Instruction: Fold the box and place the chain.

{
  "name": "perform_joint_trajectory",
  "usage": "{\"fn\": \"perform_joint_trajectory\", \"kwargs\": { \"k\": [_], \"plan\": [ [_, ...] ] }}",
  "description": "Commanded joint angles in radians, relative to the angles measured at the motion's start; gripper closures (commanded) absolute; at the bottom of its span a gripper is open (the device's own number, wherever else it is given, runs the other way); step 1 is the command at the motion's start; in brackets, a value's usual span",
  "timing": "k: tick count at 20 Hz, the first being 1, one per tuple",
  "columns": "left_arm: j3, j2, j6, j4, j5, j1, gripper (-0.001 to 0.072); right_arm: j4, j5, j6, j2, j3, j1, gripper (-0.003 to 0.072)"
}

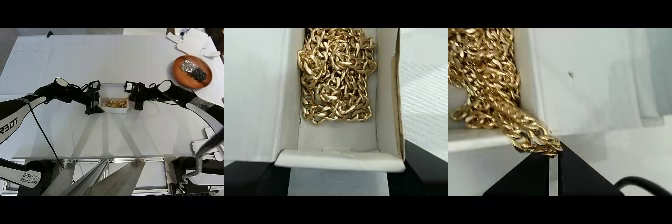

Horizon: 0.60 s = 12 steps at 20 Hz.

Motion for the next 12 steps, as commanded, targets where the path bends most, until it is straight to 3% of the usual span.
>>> {"fn": "perform_joint_trajectory", "kwargs": {
  "k": [1, 7, 12],
  "plan": [
    [0.0, 0.001, 0.0, 0.0, 0.0, 0.0, 0.0318, -0.186, -0.03, 0.203, 0.037, 0.0, 0.001, 0.0676],
    [0.0, 0.001, 0.0, 0.001, 0.0, 0.0, 0.0318, -0.165, 0.083, 0.283, 0.185, 0.001, 0.021, 0.0678],
    [0.0, 0.001, 0.0, 0.0, 0.0, 0.0, 0.0318, -0.122, 0.117, 0.283, 0.193, 0.001, 0.113, 0.0678]
  ]
}}
